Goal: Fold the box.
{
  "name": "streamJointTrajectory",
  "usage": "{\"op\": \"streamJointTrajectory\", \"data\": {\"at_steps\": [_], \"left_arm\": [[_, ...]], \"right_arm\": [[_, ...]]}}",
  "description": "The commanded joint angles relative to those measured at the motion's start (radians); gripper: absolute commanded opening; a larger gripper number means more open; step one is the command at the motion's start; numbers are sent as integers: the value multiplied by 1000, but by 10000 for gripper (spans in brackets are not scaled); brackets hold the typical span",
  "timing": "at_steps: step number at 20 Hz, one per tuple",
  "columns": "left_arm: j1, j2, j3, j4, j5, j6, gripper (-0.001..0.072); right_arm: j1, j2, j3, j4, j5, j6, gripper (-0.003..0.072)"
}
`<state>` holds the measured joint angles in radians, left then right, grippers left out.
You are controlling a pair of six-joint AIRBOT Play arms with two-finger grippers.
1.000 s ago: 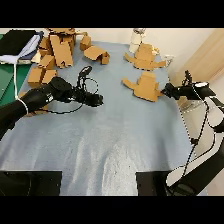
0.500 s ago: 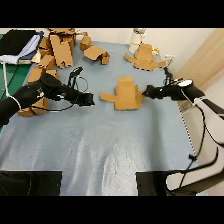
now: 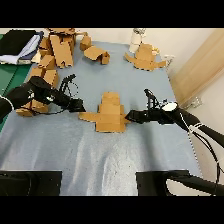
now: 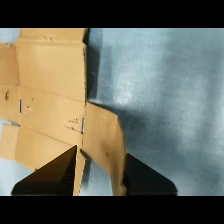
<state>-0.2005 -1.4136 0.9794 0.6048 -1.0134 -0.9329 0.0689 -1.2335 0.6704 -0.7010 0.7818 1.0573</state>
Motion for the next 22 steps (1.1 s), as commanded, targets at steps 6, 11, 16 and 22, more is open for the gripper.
{"op": "streamJointTrajectory", "data": {"at_steps": [6,11,16,22], "left_arm": [[34,0,-4,5,-115,29,12],[34,0,-4,3,-135,29,13],[34,0,-4,2,-144,55,13],[34,0,-4,1,-149,81,14]], "right_arm": [[-57,-38,166,-181,151,147,332],[-56,-106,186,-148,183,146,317],[-50,-174,186,-121,200,110,279],[-16,-194,187,0,180,5,149]]}}
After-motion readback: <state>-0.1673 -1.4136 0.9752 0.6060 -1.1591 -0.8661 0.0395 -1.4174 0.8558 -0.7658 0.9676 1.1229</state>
